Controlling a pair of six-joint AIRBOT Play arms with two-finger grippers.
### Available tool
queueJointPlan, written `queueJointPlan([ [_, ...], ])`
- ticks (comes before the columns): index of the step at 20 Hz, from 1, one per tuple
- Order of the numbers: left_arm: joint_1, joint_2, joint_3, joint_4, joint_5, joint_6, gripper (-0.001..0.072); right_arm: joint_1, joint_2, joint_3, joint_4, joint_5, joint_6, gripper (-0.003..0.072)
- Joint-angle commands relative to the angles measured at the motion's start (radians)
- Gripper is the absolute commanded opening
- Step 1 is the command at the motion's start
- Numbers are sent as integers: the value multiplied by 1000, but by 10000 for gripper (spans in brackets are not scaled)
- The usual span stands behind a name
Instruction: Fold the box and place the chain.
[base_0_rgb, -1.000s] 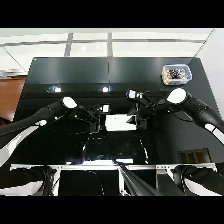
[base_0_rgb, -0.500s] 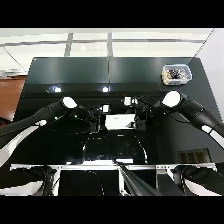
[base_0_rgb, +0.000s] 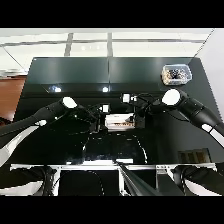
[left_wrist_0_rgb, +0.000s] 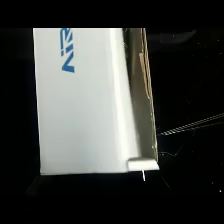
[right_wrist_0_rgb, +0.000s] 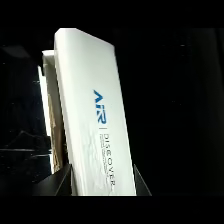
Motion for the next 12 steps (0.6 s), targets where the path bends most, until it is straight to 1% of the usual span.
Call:
queueJointPlan([
  [1,-1,0,0,0,-1,2,367,0,-1,4,-1,45,56,420],
  [3,-1,0,0,0,-1,2,367,1,-3,-1,-2,44,58,239],
  [11,-1,0,0,0,-1,2,368,1,-18,-15,-1,40,58,242],
  [12,-1,0,0,0,-1,2,367,1,-18,-17,0,40,59,310],
])
